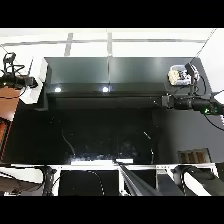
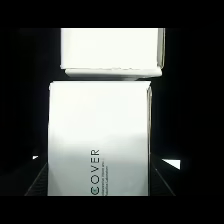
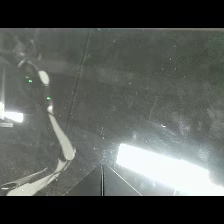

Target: Fold the box and place the chain.

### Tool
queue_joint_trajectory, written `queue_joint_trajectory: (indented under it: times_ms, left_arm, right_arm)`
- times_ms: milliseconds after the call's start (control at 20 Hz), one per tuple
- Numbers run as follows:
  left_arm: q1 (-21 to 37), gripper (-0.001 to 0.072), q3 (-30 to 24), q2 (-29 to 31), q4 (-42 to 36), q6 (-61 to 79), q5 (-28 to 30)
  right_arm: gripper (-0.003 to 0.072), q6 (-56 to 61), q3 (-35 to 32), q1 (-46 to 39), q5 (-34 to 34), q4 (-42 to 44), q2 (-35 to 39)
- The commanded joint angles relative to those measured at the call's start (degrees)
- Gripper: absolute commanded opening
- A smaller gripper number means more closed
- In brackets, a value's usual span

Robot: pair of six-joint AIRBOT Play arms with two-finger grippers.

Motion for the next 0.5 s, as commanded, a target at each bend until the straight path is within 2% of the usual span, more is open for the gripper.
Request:
queue_joint_trajectory:
  times_ms: [0, 50, 100, 200, 300, 450]
  left_arm:
    - [-0.2, 0.0276, 0.07, -0.39, -0.07, 0.0, 4.07]
    - [-0.28, 0.0276, 0.07, -0.46, -0.04, 0.0, 5.07]
    - [-0.28, 0.0325, 0.07, -0.5, -0.02, 0.0, 6.36]
    - [-0.28, 0.072, 0.46, -0.48, 0.04, -0.02, 8.7]
    - [-0.28, 0.0717, 3.43, -0.07, 0.2, -0.07, 6.1]
    - [-0.31, 0.0709, 11.74, 1.42, -0.04, -3.41, -3.76]
  right_arm:
    - [0.0013, 0.0, 0.0, -0.04, -0.02, 0.0, 0.02]
    - [0.0013, 0.0, 0.0, -0.04, -0.02, 0.0, 0.02]
    - [0.0013, 0.0, 0.0, -0.04, -0.02, 0.0, 0.02]
    - [0.0013, 0.0, 0.0, -0.04, 0.0, 0.0, 0.02]
    - [0.0013, 0.0, 0.0, -0.04, 0.13, 0.02, 0.02]
    - [0.0013, -0.04, 0.0, -0.02, 0.07, -0.04, 0.02]
